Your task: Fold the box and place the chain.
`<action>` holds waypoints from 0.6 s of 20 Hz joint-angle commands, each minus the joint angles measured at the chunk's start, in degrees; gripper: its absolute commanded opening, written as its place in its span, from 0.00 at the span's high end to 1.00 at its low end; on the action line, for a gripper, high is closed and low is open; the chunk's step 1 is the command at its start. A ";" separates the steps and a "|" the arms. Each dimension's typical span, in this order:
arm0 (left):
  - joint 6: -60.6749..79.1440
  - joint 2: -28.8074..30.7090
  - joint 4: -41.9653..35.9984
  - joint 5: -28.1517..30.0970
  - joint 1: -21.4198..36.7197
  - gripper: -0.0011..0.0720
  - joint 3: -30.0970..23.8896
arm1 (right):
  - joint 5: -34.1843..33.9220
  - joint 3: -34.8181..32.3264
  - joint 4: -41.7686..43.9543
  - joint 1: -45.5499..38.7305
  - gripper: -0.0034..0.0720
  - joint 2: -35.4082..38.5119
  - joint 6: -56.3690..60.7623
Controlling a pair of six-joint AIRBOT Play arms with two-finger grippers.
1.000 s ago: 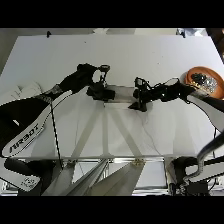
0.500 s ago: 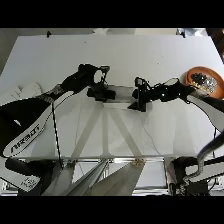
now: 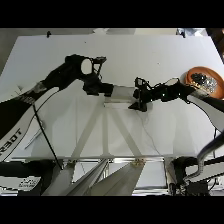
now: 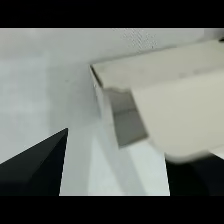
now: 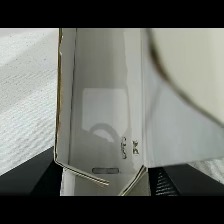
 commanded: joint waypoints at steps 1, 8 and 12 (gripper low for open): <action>16.24 5.03 -4.57 -5.31 4.55 0.13 -0.02 | 0.07 0.04 0.04 0.00 0.45 0.04 0.00; 66.99 10.71 -22.82 1.88 16.33 0.28 -12.70 | 0.07 0.04 0.04 0.00 0.45 0.04 0.00; 106.84 7.21 -29.77 3.78 19.10 0.10 -19.69 | 0.07 0.04 0.04 0.00 0.45 0.04 0.00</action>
